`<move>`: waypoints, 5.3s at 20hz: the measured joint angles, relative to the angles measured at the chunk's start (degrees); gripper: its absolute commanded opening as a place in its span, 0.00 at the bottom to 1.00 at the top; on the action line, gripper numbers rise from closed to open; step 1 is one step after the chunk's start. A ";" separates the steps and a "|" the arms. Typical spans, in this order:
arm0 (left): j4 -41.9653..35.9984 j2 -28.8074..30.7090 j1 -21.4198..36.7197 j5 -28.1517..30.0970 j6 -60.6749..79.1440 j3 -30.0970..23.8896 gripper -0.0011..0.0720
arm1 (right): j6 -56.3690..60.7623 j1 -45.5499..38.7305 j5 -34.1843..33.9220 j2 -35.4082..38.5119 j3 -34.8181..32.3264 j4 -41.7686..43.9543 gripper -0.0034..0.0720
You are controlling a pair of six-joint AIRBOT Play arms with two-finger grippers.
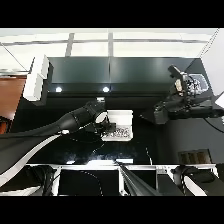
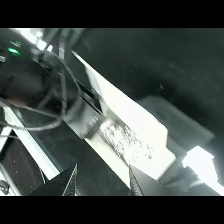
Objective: Fold the box and place the chain.
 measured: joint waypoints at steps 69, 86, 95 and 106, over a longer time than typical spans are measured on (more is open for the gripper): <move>-48.87 9.77 24.48 14.67 149.41 -24.37 0.99 | 7.67 -9.44 0.94 0.02 0.31 -12.92 0.54; -51.08 9.33 24.30 12.44 145.96 -23.85 0.99 | 7.67 -9.44 0.92 0.02 0.31 -12.85 0.54; -49.83 10.60 23.17 13.14 142.57 -23.96 0.99 | 7.67 -9.44 0.61 0.02 0.31 -12.85 0.54; -50.14 10.71 19.15 17.57 137.52 -23.96 0.99 | 7.67 -9.44 0.72 0.02 0.31 -12.85 0.54</move>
